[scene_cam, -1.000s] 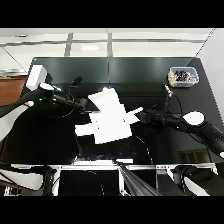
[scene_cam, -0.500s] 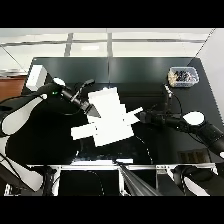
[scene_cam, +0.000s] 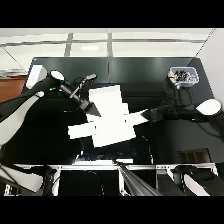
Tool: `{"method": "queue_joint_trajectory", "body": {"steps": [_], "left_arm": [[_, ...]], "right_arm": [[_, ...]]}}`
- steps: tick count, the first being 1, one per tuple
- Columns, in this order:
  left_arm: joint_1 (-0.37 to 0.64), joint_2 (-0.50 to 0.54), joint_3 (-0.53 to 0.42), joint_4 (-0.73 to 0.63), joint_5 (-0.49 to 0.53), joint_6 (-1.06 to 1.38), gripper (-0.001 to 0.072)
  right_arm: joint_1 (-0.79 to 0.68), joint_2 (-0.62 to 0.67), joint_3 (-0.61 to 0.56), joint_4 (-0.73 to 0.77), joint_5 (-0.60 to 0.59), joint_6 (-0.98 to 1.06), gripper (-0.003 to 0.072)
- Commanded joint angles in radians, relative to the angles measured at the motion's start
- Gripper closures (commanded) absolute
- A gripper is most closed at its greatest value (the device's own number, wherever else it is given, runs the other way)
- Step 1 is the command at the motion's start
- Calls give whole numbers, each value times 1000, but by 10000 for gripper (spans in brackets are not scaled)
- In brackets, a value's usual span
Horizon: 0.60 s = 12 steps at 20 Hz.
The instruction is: Fold the box and place the chain.
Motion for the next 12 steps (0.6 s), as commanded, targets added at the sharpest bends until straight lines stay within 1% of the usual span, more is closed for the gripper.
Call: {"method": "queue_joint_trajectory", "body": {"steps": [1,2,3,4,6,7,9,11,12], "left_arm": [[-51,206,-121,-3,169,79,688],[-70,271,-180,-14,265,153,687],[-90,322,-235,3,372,233,687],[-110,344,-269,41,445,315,687],[-148,332,-277,137,480,452,687],[-172,317,-277,156,513,503,687],[-212,288,-277,155,631,615,687],[-241,259,-276,154,779,687,684],[-251,241,-275,154,827,687,683]], "right_arm": [[-101,1,142,-341,208,-3,-23],[-117,1,164,-415,181,-3,-23],[-128,1,173,-460,142,-3,-23],[-137,1,174,-471,103,-2,-23],[-135,0,173,-428,48,-2,-23],[-135,0,173,-393,24,-2,-23],[-134,-3,173,-370,18,-12,-23],[-133,-3,167,-370,19,-94,-23],[-127,-3,159,-369,19,-140,-23]]}}
